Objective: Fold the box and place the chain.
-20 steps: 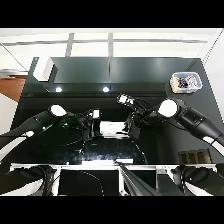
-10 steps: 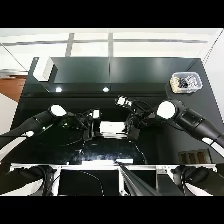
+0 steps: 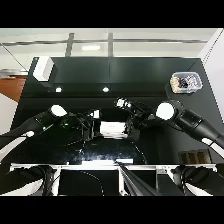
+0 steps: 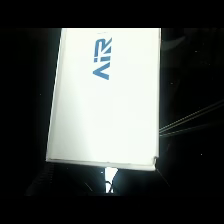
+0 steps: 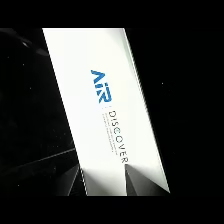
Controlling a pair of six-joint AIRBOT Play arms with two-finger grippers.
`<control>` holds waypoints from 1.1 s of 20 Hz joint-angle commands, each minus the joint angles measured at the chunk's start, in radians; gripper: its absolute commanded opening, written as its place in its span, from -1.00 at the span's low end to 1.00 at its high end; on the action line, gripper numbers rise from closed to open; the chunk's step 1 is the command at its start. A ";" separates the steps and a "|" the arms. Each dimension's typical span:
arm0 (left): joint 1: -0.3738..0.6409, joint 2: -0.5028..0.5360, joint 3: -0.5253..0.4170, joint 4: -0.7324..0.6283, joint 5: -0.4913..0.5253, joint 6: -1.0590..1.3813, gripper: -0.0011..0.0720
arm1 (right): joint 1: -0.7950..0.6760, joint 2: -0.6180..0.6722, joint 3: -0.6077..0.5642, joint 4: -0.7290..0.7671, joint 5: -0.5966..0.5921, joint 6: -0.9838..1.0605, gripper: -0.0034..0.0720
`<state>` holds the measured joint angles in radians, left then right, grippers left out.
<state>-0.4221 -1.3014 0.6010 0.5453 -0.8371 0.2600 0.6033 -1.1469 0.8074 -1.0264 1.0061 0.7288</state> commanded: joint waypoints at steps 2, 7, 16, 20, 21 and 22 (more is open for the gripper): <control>0.000 0.000 0.000 0.001 -0.001 0.000 0.12 | 0.000 -0.003 -0.001 -0.003 0.003 0.001 -0.08; 0.000 0.000 0.000 0.001 -0.001 0.000 0.12 | 0.008 -0.004 -0.003 -0.002 0.002 0.001 -0.08; 0.000 0.000 0.000 0.001 -0.001 0.000 0.12 | 0.008 -0.002 -0.002 0.001 0.011 0.065 -0.08; 0.000 0.000 0.000 0.001 -0.001 0.000 0.12 | 0.007 0.000 -0.002 0.002 0.011 0.068 -0.08; 0.000 0.000 0.000 0.001 -0.001 0.000 0.13 | 0.007 0.001 -0.002 0.002 0.011 0.070 -0.08; 0.000 0.000 0.000 0.001 -0.001 0.000 0.12 | 0.007 0.002 -0.002 0.002 0.011 0.076 -0.08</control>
<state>-0.4221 -1.3014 0.6010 0.5461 -0.8398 0.2611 0.6102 -1.1477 0.8047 -1.0264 1.0168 0.7929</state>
